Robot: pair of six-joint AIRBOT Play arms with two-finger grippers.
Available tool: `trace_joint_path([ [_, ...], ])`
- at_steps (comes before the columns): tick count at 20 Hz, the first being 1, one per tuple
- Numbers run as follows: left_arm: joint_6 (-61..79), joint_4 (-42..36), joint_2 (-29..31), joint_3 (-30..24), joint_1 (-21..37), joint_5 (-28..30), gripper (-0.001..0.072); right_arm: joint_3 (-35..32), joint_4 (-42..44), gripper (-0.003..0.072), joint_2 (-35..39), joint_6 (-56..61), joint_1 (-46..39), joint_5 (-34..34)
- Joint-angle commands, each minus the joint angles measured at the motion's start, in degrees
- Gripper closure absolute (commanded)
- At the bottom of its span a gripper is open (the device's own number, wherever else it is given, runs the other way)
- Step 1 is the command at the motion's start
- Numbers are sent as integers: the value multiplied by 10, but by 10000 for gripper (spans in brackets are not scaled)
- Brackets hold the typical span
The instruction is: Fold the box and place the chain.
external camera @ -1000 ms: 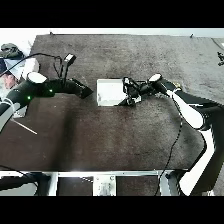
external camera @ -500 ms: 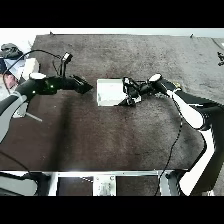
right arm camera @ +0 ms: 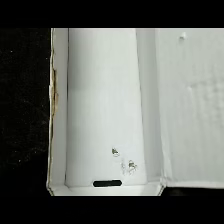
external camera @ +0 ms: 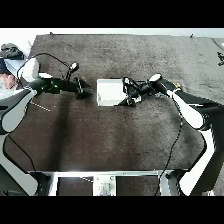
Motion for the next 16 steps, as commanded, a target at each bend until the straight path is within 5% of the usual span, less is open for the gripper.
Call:
trace_joint_path([
  [1, 51, 35, -8, 5, -10, -11, -11, 0, 0, 151, 0, 0, 0, 0],
  [5, 80, 75, -8, 3, -44, 14, -11, 0, 0, 151, 0, 0, 0, 0],
  [16, 118, 14, -46, 2, -52, -23, -11, 0, 0, 151, 0, 0, 0, 0],
])
